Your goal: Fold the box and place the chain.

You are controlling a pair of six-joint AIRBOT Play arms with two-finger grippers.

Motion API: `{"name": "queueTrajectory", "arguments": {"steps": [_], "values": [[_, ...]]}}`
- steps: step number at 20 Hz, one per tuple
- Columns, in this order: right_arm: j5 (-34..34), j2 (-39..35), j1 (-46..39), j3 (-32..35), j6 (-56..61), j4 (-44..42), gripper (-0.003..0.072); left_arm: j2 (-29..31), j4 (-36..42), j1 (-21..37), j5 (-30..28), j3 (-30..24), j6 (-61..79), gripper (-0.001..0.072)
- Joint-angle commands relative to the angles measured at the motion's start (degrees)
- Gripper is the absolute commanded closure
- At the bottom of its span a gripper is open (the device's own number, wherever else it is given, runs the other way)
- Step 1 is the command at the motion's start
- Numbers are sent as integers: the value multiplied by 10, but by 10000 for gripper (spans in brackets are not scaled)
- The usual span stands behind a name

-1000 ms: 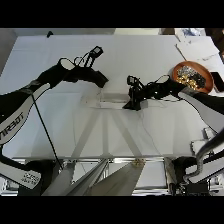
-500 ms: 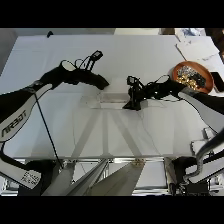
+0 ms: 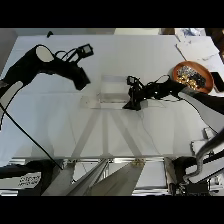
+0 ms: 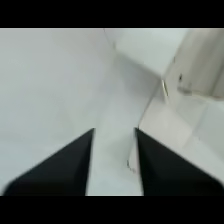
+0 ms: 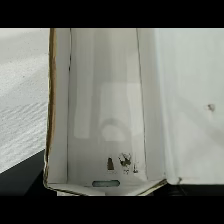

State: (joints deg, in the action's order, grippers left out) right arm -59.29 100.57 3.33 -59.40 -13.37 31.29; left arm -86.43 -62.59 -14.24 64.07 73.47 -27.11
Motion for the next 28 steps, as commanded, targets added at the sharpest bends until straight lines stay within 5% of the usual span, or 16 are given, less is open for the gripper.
{"name": "queueTrajectory", "arguments": {"steps": [1, 7, 13, 20, 28], "values": [[0, 0, 0, 0, 0, 0, 284, -4, -17, 4, 41, -34, 63, 215], [0, 0, 0, 0, 0, 0, 284, -32, 56, -30, -45, -99, 237, 105], [0, 0, 0, 0, 0, 0, 284, -64, 131, -45, -52, -99, 330, 108], [0, 0, 0, 0, 0, 0, 284, -65, 130, -48, -34, -99, 336, 295], [0, 0, 0, 0, 0, 0, 284, -70, 144, -48, -68, -99, 363, 375]]}}
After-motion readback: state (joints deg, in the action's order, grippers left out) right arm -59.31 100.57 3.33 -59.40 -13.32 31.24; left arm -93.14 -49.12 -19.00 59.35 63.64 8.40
